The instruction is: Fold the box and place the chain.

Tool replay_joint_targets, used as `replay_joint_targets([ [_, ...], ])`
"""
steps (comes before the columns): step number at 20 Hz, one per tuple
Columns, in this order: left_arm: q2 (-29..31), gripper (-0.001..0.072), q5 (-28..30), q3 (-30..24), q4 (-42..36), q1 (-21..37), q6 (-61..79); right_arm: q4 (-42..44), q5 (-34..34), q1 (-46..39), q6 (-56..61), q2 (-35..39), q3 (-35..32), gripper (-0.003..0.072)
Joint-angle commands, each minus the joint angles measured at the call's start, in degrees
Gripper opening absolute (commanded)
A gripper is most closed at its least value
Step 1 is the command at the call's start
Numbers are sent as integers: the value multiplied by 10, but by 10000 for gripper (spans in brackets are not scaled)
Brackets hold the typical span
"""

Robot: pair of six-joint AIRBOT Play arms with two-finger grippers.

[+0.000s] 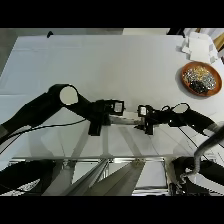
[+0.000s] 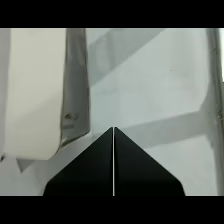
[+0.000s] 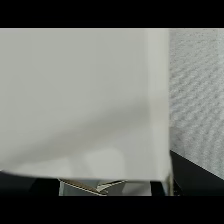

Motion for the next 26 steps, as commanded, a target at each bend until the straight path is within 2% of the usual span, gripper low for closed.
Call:
replay_joint_targets([
  [1, -36, 4, 21, 0, -134, -19, 4, 0, 0, 0, 0, 0, 0, 296],
  [4, -64, 4, 186, 0, -138, -15, -45, 0, 0, 0, 0, 0, 0, 296],
  [7, -66, 5, 357, 0, -138, -4, -110, 0, 0, 0, 0, 0, 0, 296],
  [8, -68, 8, 394, 0, -137, -1, -128, 0, 0, 0, 0, 0, 0, 296],
  [9, -71, 8, 407, 0, -138, 1, -133, 0, 0, 0, 0, 0, 0, 296],
  [17, -147, 8, 367, 0, -135, -1, -133, 0, 0, 0, 0, 0, 0, 296],
  [19, -157, 8, 351, 0, -102, -1, -131, 0, 0, 0, 0, 0, 0, 296],
  [22, -154, 8, 304, 0, -11, 0, -135, 0, 0, 0, 0, 0, 0, 296],
  [26, -105, 5, 293, 0, 24, 3, -151, 0, 0, 0, 0, 0, 0, 296],
])
